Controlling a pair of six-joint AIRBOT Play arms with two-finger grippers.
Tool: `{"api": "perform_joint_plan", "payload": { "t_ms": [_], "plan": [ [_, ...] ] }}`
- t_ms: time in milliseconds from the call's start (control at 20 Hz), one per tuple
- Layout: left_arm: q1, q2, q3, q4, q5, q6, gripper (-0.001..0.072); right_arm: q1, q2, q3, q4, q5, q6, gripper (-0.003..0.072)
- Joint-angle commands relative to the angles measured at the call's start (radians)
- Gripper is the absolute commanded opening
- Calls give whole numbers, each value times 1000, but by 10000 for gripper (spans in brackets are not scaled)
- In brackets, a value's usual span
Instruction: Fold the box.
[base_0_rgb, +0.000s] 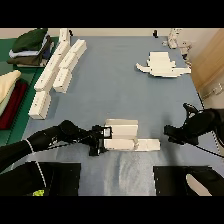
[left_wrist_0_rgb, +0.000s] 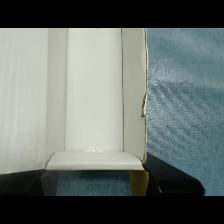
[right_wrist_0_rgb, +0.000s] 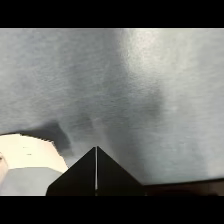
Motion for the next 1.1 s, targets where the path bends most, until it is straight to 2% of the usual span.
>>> {"api": "perform_joint_plan", "payload": {
  "t_ms": [0,150,350,800,1050],
  "plan": [
    [1,-1,0,2,12,-11,414,-140,-1,-24,131,33,-148,1],
    [1,-1,0,2,12,-11,414,-179,-21,-90,235,58,-260,1],
    [0,-1,0,2,10,-11,414,-179,-39,-179,412,147,-388,1],
    [0,-1,0,2,11,-10,413,-178,-45,-187,528,139,-508,1],
    [0,-1,0,2,11,-10,414,-178,-45,-233,576,148,-562,1]
  ]
}}
